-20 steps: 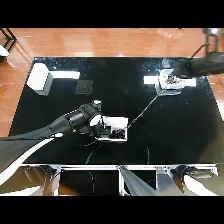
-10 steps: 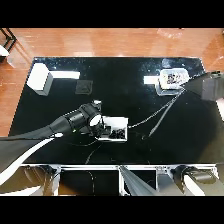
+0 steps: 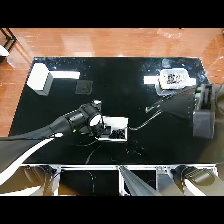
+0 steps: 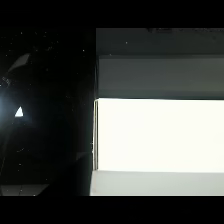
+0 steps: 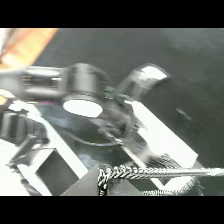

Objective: Fold the box and place the chain.

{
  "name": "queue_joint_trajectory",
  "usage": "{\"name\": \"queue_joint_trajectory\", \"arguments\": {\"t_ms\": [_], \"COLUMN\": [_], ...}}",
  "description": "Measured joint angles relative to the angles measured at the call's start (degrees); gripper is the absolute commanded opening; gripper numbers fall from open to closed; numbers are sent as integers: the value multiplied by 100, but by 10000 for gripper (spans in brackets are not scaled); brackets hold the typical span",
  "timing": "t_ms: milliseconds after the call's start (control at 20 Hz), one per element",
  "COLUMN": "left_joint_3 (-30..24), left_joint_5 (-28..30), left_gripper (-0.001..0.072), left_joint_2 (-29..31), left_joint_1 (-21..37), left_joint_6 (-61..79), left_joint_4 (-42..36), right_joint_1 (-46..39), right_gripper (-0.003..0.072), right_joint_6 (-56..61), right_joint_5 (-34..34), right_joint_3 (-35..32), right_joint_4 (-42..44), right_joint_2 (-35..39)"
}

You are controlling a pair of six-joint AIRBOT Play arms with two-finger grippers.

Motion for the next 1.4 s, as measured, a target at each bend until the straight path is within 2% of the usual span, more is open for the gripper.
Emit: {"name": "queue_joint_trajectory", "arguments": {"t_ms": [200,500,700,1000,1400], "left_joint_3": [0,0,0,0,0], "left_joint_5": [-2,-2,-2,-2,-2], "left_gripper": [25,25,25,25,25], "left_joint_2": [0,0,0,0,0], "left_joint_1": [0,0,0,0,0], "left_joint_6": [0,0,0,0,2], "left_joint_4": [0,0,0,0,2], "right_joint_1": [492,671,695,704,702], "right_gripper": [20,20,20,20,21], "right_joint_6": [70,63,13,-24,-92], "right_joint_5": [-334,-599,-756,-1421,-1788], "right_joint_3": [0,-31,-380,-1110,-1318], "right_joint_4": [219,304,315,332,323], "right_joint_2": [2,-162,-306,-400,-490]}}
